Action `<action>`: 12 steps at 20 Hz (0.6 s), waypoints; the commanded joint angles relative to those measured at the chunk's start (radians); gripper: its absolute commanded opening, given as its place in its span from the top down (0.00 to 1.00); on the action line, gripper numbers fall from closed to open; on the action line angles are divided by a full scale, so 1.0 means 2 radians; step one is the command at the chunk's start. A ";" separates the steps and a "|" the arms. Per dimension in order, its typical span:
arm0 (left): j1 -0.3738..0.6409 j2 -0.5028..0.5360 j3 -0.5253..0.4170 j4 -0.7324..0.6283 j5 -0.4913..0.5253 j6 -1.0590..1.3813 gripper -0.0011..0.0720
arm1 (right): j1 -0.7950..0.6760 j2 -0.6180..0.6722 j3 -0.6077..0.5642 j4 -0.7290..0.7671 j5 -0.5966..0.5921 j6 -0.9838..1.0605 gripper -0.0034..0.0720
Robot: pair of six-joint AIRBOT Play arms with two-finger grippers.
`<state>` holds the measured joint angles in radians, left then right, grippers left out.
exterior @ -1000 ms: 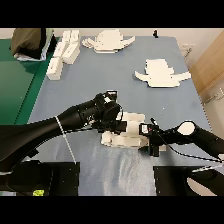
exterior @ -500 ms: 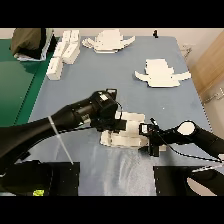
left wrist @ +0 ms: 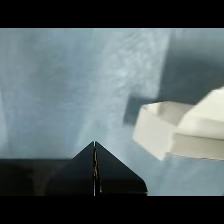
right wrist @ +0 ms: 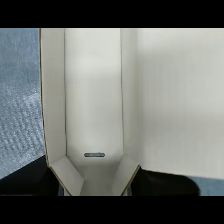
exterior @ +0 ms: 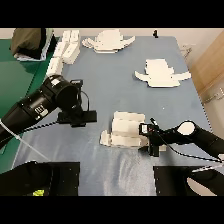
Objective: Fold the box.
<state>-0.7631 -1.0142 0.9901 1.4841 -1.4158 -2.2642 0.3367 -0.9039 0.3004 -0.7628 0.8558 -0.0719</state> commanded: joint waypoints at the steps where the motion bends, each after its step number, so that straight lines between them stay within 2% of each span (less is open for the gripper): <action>1: 0.050 0.017 -0.094 -0.096 0.058 0.063 0.96 | 0.000 0.000 0.000 0.000 0.000 0.000 0.37; 3: 0.054 0.015 -0.141 -0.154 0.127 0.101 0.96 | 0.000 0.000 0.000 0.000 0.000 0.000 0.37; 6: 0.054 0.009 -0.174 -0.200 0.191 0.134 0.96 | 0.000 0.000 0.000 0.000 0.000 0.000 0.37; 12: 0.054 -0.021 -0.185 -0.237 0.224 0.163 0.96 | 0.000 0.000 0.000 0.000 0.000 0.000 0.37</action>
<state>-0.6556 -1.0317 0.6361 1.0821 -1.0222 -1.9900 0.3367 -0.9039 0.3004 -0.7624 0.8555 -0.0719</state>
